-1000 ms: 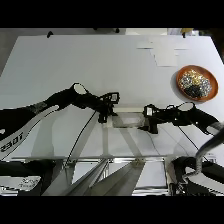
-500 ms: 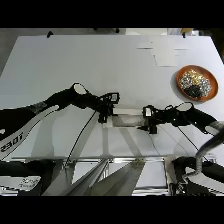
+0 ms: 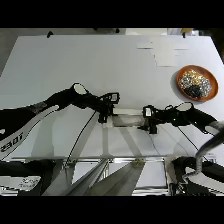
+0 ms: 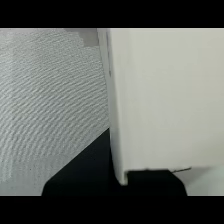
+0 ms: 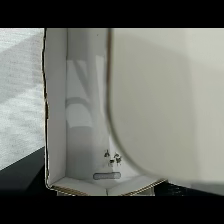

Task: Fold the box and place the chain.

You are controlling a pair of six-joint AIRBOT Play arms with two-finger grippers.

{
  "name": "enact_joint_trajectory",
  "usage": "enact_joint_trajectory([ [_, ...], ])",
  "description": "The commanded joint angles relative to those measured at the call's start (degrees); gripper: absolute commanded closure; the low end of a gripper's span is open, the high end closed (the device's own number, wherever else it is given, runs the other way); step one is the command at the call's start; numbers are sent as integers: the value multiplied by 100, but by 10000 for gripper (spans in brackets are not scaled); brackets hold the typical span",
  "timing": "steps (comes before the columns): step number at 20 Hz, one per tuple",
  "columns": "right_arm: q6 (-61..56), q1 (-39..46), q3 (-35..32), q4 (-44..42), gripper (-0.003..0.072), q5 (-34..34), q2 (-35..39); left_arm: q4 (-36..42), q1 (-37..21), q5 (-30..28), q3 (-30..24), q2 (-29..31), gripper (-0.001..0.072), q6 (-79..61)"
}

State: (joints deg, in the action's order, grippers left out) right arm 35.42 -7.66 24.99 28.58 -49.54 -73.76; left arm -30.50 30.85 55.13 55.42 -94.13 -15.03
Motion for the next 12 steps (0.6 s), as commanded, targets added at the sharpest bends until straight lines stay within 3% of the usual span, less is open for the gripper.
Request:
enact_joint_trajectory([
  [1,-2,-7,0,2,232,26,-4,-2,-4,-2,0,4,700,2],
  [12,2,-7,0,7,227,24,-4,-2,-4,-2,0,4,700,2],
])
